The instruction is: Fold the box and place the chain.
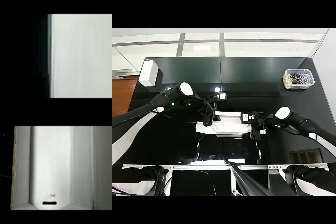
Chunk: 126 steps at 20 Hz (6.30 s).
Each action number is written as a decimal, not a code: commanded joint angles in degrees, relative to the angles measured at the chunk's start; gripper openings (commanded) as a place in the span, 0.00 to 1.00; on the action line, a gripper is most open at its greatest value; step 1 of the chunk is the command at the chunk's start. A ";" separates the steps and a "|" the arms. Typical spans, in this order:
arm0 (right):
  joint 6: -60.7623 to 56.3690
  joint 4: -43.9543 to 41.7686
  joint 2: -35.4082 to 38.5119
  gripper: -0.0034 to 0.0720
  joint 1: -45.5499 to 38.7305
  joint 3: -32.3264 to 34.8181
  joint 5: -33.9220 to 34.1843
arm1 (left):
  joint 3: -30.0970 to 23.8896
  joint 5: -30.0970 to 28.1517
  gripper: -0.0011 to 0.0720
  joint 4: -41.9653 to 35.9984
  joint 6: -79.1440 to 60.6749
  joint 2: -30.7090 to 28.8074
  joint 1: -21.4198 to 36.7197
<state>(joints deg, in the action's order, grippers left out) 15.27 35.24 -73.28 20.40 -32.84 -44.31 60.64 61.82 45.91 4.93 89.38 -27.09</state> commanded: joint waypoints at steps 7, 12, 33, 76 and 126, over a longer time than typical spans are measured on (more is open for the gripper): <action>0.42 0.15 -0.59 0.75 -0.02 0.07 0.15 | 0.00 -0.07 0.05 0.04 0.00 0.02 0.00; 0.42 0.28 -0.59 0.57 -0.02 0.07 0.15 | 1.92 3.65 0.29 1.99 7.80 -0.09 0.52; 0.17 0.31 -0.59 0.56 -0.02 0.07 0.42 | -21.03 -28.02 0.04 -23.10 35.08 -20.37 -4.15; 0.17 0.33 -0.59 0.56 -0.02 0.07 0.42 | -21.20 -14.71 0.36 1.55 -4.92 -18.49 -2.16; 0.15 0.31 -0.59 0.56 -0.02 0.07 0.44 | -22.93 3.78 0.06 -19.96 49.05 -7.74 16.74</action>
<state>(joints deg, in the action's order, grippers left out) 15.44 35.55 -73.87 20.40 -32.80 -43.88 35.70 62.48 26.96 56.86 81.12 -9.96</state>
